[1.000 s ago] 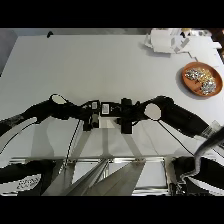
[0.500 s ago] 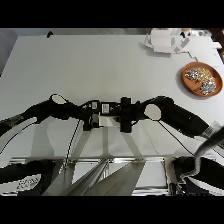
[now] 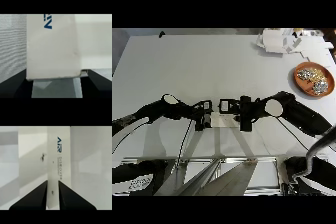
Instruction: Fold the box and place the chain.
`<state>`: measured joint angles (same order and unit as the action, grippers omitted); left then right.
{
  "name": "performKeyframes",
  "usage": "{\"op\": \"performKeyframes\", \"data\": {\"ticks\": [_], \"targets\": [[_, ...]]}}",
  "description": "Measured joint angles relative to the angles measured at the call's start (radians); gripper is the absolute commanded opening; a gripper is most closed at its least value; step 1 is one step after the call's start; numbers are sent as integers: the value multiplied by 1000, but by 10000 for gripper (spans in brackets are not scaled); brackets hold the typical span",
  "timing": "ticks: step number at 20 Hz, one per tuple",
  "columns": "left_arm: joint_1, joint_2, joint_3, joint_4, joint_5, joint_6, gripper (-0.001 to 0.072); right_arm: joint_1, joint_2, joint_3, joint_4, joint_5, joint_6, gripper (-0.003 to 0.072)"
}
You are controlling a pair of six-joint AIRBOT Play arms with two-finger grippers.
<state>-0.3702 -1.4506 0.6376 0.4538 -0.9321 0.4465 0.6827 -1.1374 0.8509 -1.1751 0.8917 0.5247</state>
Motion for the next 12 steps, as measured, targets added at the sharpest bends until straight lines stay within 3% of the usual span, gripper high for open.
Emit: {"op": "performKeyframes", "data": {"ticks": [8,12], "targets": [[0,0,0,0,0,-1,210,-10,-21,-6,35,60,-8,240],[0,0,0,0,0,-2,210,-5,-28,-33,18,27,-38,209]]}}
